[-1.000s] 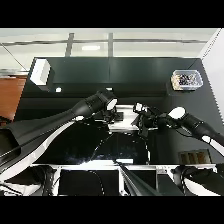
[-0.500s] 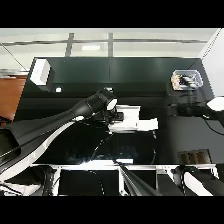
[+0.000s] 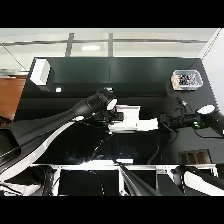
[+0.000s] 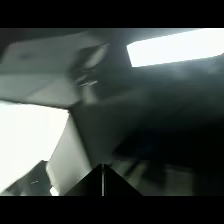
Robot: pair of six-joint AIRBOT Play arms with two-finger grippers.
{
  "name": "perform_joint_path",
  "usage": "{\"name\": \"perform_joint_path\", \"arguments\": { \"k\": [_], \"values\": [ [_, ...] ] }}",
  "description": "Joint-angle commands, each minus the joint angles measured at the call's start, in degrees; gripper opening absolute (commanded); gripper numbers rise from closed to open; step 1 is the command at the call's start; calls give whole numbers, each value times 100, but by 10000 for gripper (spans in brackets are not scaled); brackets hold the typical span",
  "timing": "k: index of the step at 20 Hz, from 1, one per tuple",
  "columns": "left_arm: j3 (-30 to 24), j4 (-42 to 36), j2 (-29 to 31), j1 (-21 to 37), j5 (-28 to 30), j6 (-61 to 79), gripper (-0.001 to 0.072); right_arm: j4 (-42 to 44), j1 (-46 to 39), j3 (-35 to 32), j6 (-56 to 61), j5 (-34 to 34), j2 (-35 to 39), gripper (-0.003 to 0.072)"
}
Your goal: Fold the box and place the chain.
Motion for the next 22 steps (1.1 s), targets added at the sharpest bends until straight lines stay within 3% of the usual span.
{"name": "perform_joint_path", "arguments": {
  "k": [1, 3, 5, 6, 7, 21, 22],
  "values": [
    [4, 2, 0, 2, 4, -2, 28, 616, 330, 173, -413, 299, -232, 14],
    [4, 2, 0, 2, 2, -2, 28, 525, 319, 433, -413, 603, -232, 43],
    [4, 2, -2, 2, 2, -2, 27, 527, 319, 684, -413, 962, -232, 425],
    [4, 2, -2, 2, 2, -2, 28, 538, 321, 809, -413, 1123, -229, 531],
    [4, 2, -2, 2, 2, -2, 28, 538, 330, 905, -413, 1241, -229, 554],
    [4, 2, -2, 2, 11, -2, 28, 481, 1696, 1150, 131, 566, -229, 531],
    [4, 2, -2, 2, 11, -2, 28, 393, 1797, 1209, 199, 485, -232, 446]
  ]
}}
